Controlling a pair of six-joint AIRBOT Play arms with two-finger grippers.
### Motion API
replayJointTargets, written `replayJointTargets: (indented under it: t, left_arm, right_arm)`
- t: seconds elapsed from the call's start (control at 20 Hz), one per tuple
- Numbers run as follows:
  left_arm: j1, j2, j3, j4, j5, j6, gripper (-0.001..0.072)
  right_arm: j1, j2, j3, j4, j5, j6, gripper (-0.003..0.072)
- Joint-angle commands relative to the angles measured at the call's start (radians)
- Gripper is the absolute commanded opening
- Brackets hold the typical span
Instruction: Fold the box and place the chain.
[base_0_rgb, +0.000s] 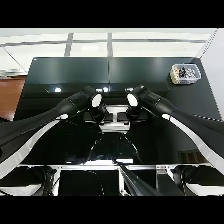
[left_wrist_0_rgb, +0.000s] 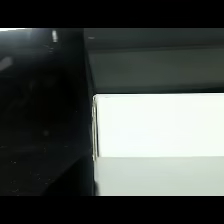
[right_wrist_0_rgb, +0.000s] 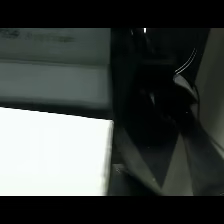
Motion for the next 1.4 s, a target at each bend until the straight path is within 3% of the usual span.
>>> replayJointTargets:
  t: [0.0,0.15,0.35,0.5,0.6,0.75,0.85,0.9,0.95,1.2,1.35]
  left_arm:
    - [0.001,0.0,0.0,-0.005,0.004,-0.003,0.0027]
    - [0.001,0.0,0.0,-0.003,0.005,-0.003,0.0027]
    - [0.001,0.0,0.0,-0.003,0.012,-0.003,0.0027]
    - [0.001,0.001,0.005,0.007,0.034,0.001,0.0026]
    - [-0.008,0.002,0.029,0.09,0.006,-0.018,0.0025]
    - [-0.016,0.002,0.073,0.18,-0.026,-0.037,0.0026]
    - [-0.016,0.0,0.075,0.177,-0.016,-0.038,0.0027]
    - [-0.018,-0.003,0.074,0.177,-0.015,-0.038,0.0027]
    - [-0.018,-0.006,0.072,0.173,-0.014,-0.038,0.0027]
    - [-0.018,-0.008,0.072,0.149,-0.023,-0.038,0.0027]
    - [-0.018,-0.009,0.072,0.149,-0.022,-0.038,0.0027]
  right_arm:
    - [0.0,0.006,0.003,0.003,-0.013,-0.008,0.0321]
    - [0.0,0.056,0.003,0.002,-0.016,-0.072,0.032]
    - [0.0,0.249,0.003,-0.077,0.023,-0.157,0.032]
    - [-0.026,0.401,0.003,-0.301,0.092,-0.158,0.032]
    - [-0.076,0.457,0.003,-0.5,0.111,-0.158,0.032]
    - [-0.205,0.468,-0.003,-0.689,0.011,-0.158,0.032]
    - [-0.32,0.465,-0.026,-0.671,-0.145,-0.135,0.0337]
    - [-0.381,0.459,-0.045,-0.656,-0.226,-0.111,0.0603]
    - [-0.439,0.441,-0.054,-0.615,-0.28,-0.112,0.0704]
    - [-0.703,0.245,-0.023,-0.35,-0.373,-0.111,0.0703]
    - [-0.809,0.053,0.147,-0.154,-0.314,-0.112,0.0703]
